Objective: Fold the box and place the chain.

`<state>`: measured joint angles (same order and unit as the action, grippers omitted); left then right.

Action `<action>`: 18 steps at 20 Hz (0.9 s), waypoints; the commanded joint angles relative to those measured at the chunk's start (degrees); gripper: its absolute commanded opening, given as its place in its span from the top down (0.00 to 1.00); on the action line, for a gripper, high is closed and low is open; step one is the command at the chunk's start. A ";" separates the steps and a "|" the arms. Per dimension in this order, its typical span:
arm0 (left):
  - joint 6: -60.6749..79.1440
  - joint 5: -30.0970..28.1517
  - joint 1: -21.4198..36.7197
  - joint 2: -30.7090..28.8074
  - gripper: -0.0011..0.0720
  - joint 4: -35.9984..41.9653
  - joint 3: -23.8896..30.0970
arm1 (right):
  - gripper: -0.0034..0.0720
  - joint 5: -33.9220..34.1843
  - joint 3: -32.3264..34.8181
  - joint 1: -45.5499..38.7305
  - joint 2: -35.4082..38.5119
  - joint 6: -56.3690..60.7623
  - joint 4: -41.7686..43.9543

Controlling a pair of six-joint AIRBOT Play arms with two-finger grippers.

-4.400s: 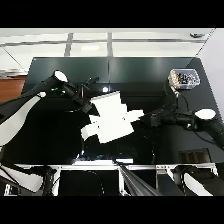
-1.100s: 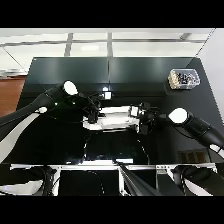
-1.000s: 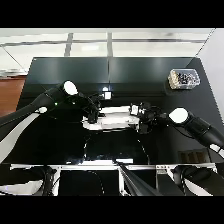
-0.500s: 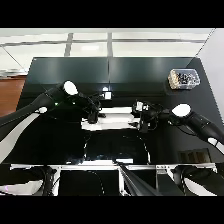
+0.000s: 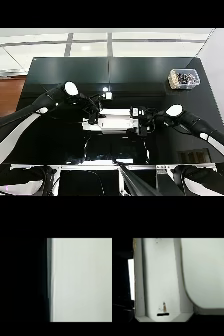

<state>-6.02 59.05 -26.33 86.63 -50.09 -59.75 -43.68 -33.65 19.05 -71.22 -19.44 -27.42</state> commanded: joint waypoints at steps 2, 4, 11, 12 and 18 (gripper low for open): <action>-0.81 -0.72 -0.26 1.14 0.95 -0.24 0.04 | 0.12 0.74 -0.02 0.35 -0.63 1.44 -2.86; -2.80 -0.52 -0.28 1.22 0.95 -0.22 0.04 | 0.12 0.76 -0.02 0.37 -1.05 1.49 -2.82; -3.19 -0.07 -0.28 1.22 0.95 -0.26 0.04 | 0.12 1.25 -0.02 1.55 -3.26 2.43 -2.71; -3.19 -0.09 -0.28 1.22 0.95 -0.26 0.04 | 0.12 1.55 -0.02 1.70 -3.26 2.62 -2.73; -3.19 -0.09 -0.28 1.22 0.95 -0.24 0.04 | 0.12 3.56 -0.31 2.73 -3.65 4.96 -4.02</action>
